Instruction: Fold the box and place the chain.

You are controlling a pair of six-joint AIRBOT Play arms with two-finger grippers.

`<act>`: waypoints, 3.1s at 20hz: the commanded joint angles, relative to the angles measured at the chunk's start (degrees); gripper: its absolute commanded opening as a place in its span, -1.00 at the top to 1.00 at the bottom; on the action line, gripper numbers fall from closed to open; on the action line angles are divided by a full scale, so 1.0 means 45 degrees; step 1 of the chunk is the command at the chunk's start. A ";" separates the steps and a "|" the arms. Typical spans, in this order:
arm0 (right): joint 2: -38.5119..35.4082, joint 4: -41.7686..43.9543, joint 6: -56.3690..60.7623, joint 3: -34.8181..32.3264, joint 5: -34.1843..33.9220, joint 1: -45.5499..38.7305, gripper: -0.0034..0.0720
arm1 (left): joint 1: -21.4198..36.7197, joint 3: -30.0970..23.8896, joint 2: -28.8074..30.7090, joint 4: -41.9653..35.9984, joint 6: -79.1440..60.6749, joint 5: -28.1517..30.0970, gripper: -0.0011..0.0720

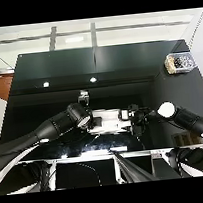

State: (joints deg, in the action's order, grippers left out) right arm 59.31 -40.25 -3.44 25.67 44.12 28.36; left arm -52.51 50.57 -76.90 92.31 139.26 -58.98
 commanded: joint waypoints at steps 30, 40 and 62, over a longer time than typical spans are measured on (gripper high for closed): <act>-0.2759 -0.2127 1.3629 0.0612 0.1598 -0.2579 0.81 | 0.0010 0.0005 -0.0015 -0.0092 0.0015 0.0340 0.89; -0.1953 -0.1603 1.8918 -0.2152 0.3575 -0.6926 0.81 | 0.0010 0.0005 -0.0015 -0.0097 0.0015 0.0335 0.89; -0.0049 0.2691 1.6271 0.0019 0.2637 -0.1739 -0.41 | 0.0010 0.0005 -0.0015 -0.0092 0.0015 0.0330 0.89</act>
State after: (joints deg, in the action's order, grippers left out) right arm 59.07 -28.91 68.31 25.06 59.88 16.19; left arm -52.51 50.57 -76.95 91.88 139.31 -57.52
